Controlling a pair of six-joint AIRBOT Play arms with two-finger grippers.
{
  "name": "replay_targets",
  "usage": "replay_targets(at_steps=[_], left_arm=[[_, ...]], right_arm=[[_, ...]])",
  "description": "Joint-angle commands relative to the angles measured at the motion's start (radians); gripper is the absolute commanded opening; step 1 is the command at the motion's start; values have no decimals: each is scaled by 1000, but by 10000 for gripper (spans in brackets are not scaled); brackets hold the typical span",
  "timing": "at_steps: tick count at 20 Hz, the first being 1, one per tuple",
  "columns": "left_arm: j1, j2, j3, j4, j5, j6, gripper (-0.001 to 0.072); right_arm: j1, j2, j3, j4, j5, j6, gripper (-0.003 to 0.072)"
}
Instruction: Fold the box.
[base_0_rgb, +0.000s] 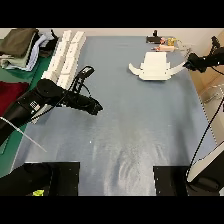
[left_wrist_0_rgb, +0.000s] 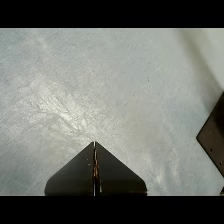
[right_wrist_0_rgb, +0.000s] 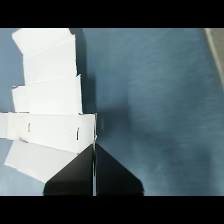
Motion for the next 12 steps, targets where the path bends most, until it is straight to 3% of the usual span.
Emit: replay_targets(at_steps=[1,6,12], left_arm=[[0,0,0,0,0,0,14],[0,0,0,0,0,0,14],[0,0,0,0,0,0,14]], right_arm=[[48,85,-74,24,-135,10,-5],[185,269,-381,18,-153,8,-5],[337,670,-943,1,-30,9,-5]])
